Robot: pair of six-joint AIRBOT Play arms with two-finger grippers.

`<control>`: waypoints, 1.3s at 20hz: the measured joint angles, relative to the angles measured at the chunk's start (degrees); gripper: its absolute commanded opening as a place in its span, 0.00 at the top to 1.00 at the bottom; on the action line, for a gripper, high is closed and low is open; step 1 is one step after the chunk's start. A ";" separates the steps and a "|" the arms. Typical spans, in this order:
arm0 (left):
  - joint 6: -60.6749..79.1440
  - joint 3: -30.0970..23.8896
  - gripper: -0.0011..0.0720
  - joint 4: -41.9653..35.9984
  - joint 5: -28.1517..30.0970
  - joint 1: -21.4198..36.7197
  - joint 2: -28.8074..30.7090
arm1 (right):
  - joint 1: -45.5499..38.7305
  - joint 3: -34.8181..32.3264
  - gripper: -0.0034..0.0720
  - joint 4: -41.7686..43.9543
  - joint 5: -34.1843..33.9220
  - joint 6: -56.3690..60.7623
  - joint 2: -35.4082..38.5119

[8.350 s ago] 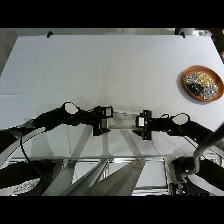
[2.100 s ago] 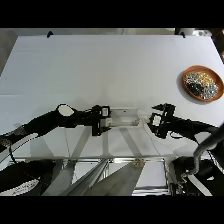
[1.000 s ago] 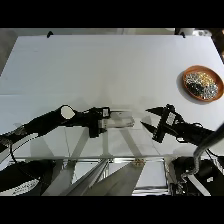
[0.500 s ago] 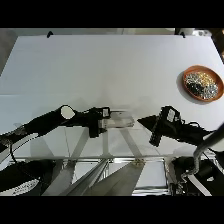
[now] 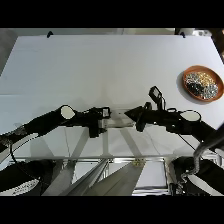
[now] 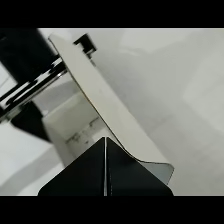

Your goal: Fold the box and place the chain.

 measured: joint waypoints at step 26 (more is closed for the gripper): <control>0.04 -0.02 0.70 0.02 0.02 0.00 -0.02 | 0.00 3.74 0.93 -15.74 -7.23 18.29 -2.14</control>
